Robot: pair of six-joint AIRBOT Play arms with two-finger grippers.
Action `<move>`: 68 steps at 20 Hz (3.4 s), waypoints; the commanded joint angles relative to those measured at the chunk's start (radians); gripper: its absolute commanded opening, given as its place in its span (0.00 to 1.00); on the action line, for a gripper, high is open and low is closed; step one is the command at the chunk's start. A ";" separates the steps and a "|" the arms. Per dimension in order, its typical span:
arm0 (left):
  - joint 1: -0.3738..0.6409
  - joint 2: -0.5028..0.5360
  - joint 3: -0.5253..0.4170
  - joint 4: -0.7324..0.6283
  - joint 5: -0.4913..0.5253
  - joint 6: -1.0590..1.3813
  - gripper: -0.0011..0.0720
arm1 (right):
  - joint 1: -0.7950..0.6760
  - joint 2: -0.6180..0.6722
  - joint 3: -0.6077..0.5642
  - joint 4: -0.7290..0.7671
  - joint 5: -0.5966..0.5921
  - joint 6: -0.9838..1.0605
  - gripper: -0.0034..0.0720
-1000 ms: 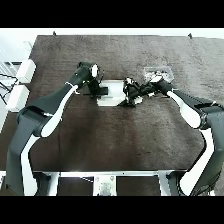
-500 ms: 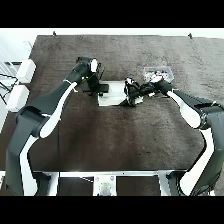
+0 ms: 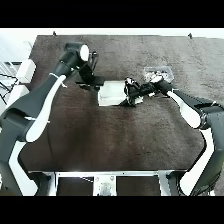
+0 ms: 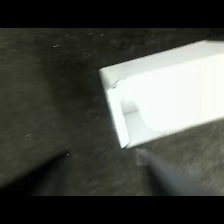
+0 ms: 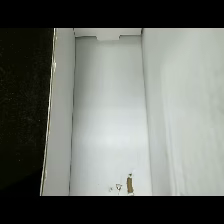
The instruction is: Fold the box and place the chain.
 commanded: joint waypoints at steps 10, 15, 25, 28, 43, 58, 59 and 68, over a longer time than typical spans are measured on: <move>0.147 0.077 -0.057 -0.219 -0.001 0.909 1.00 | 0.001 0.001 0.000 0.000 0.001 0.000 0.80; 0.305 0.080 -0.057 -0.718 -0.119 1.090 0.99 | 0.001 0.001 0.000 0.000 0.001 0.000 0.80; 0.369 0.076 -0.056 -0.757 0.024 1.319 0.99 | 0.001 0.001 0.000 0.000 0.000 0.000 0.80; 0.369 0.074 -0.065 -0.752 0.044 1.413 0.99 | 0.001 0.001 0.000 0.000 0.001 0.000 0.80; 0.369 0.071 -0.568 -0.926 0.335 1.936 0.99 | 0.001 0.001 0.000 0.000 0.000 0.000 0.80; 0.289 -0.018 -0.519 -0.829 0.422 2.076 0.99 | 0.001 0.001 0.000 0.000 0.000 0.000 0.80; 0.289 -0.045 -0.479 -0.829 0.379 2.054 0.99 | 0.001 0.001 0.000 0.000 0.000 0.000 0.80; 0.289 -0.101 -0.405 -0.830 0.264 2.026 0.99 | 0.001 0.001 0.000 0.000 0.001 0.000 0.80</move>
